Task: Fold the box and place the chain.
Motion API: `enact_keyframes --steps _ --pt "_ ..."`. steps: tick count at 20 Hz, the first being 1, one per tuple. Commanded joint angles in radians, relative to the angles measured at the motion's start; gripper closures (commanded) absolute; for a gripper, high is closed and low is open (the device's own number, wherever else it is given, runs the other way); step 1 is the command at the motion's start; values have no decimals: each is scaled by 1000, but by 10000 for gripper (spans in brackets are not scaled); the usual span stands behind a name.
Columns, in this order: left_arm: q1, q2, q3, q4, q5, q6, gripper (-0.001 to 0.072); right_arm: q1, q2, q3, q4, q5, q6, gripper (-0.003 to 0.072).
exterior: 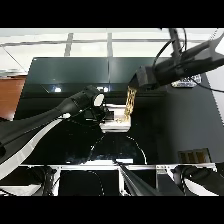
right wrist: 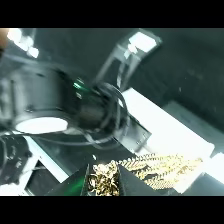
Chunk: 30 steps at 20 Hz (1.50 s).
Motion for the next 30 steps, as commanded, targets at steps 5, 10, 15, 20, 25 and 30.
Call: enact_keyframes --steps 5,10,15,20,25,30 --pt "1 0 0 0 0 0 683 77 -3 -235 -13 -191 4 674" --pt "1 0 0 0 0 0 683 105 -4 -277 -16 -251 20 332" --pt "2 0 0 0 3 0 683 -45 26 -276 -147 -205 -18 306" --pt "2 1 8 -7 -7 -37 683 -138 29 -286 -220 -192 -20 307" --pt "-4 55 49 10 -26 -74 106 -129 28 -304 -225 -175 -24 306" --pt "-23 303 -44 303 -91 86 106 -129 28 -304 -274 -160 -23 306"
